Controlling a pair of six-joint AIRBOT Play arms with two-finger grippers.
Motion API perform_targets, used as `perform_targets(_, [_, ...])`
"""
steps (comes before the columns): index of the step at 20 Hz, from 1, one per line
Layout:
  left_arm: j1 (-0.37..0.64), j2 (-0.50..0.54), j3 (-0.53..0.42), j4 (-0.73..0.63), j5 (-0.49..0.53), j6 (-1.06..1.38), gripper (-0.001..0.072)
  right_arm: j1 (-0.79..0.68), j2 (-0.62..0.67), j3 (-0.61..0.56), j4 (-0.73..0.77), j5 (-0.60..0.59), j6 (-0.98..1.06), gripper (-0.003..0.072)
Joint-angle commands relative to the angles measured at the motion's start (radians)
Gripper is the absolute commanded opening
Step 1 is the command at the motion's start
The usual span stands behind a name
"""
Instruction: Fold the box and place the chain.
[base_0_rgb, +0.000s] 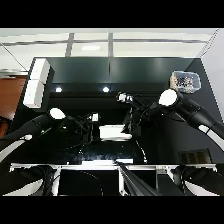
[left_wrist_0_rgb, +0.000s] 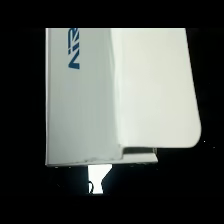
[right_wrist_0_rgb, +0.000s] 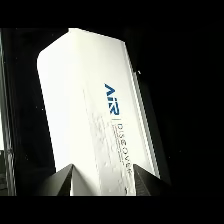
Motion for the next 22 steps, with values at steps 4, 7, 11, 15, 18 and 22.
perform_targets(4, [0.000,-0.001,0.001,0.000,0.000,0.000,0.0403,0.010,0.001,0.000,-0.036,-0.012,0.050,0.0310])
perform_targets(7, [0.000,-0.001,0.001,0.000,0.000,0.000,0.0403,0.010,0.001,0.000,-0.039,-0.006,0.063,0.0192])
perform_targets(11, [0.000,-0.001,0.001,0.000,0.000,0.000,0.0403,0.010,0.001,0.000,-0.039,0.008,0.066,0.0192])
perform_targets(15, [0.000,-0.001,0.001,0.000,0.000,0.000,0.0403,0.043,0.001,0.000,-0.082,0.014,0.090,0.0192])
perform_targets(18, [0.000,-0.001,0.001,0.000,0.000,0.000,0.0403,0.048,0.001,0.000,-0.084,0.014,0.111,0.0193])
perform_targets(22, [0.000,-0.001,0.001,0.000,0.000,0.000,0.0403,0.048,0.001,0.000,-0.084,0.021,0.111,0.0215])
